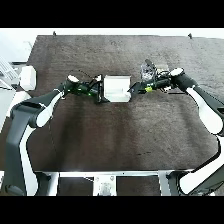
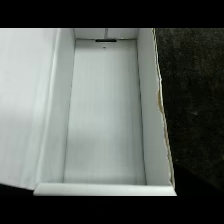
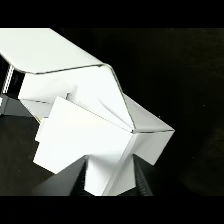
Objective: Fold the box and place the chain.
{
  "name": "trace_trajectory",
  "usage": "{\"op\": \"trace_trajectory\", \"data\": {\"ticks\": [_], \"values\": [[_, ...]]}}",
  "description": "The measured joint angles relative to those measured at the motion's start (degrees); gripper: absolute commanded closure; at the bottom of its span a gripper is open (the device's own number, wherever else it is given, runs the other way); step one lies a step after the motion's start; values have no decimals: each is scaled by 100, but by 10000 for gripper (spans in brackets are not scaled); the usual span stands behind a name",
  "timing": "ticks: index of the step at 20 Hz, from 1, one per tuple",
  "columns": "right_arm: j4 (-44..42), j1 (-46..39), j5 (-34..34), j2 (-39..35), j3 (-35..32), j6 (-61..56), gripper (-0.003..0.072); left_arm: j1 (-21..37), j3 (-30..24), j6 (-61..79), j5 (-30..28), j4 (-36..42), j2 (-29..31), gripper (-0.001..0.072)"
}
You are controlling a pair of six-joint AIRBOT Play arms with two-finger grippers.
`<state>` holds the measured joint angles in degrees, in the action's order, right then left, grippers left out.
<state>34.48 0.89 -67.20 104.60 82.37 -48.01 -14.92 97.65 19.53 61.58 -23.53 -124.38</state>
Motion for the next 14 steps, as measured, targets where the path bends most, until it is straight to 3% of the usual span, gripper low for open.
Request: {"op": "trace_trajectory", "data": {"ticks": [14], "values": [[560, 219, 146, -7, 205, -417, 214, 0, 0, 0, 4, -2, 0, 248]]}}
